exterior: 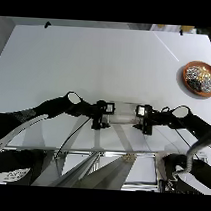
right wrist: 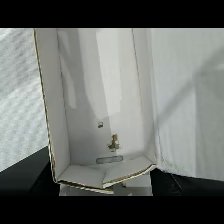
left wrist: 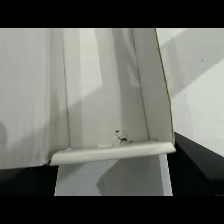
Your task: Fold the box and place the chain.
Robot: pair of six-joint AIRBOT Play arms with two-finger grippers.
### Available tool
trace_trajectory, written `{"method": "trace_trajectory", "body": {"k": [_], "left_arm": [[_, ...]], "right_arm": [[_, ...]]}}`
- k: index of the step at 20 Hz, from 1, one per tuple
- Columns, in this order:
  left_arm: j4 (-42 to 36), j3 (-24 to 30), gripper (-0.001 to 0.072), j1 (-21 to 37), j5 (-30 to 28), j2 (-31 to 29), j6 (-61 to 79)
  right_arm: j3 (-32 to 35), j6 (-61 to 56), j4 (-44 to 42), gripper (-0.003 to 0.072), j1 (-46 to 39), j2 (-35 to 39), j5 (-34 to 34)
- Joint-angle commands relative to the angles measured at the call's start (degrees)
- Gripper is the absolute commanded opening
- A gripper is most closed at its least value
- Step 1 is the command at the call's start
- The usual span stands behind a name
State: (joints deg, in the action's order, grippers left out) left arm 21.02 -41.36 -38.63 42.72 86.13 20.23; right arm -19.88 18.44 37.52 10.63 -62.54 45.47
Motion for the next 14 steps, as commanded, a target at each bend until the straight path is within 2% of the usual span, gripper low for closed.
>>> {"method": "trace_trajectory", "body": {"k": [1,3,4,14], "left_arm": [[-1.51,0.02,0.0579,-0.04,-0.15,0.98,0.15],[-1.49,0.02,0.0338,-0.11,-0.15,1.18,0.17],[-1.51,0.02,0.0243,-0.15,-0.13,1.18,0.2],[-0.83,0.02,0.0253,-0.15,0.0,1.18,0.11]], "right_arm": [[-0.04,0.0,-0.02,0.0359,0.02,0.04,-0.02],[-0.04,0.0,-0.02,0.0359,0.0,0.04,-0.02],[-0.04,0.0,-0.02,0.0359,0.02,0.04,-0.02],[-0.04,0.02,0.0,0.0359,0.0,0.04,-0.04]]}}
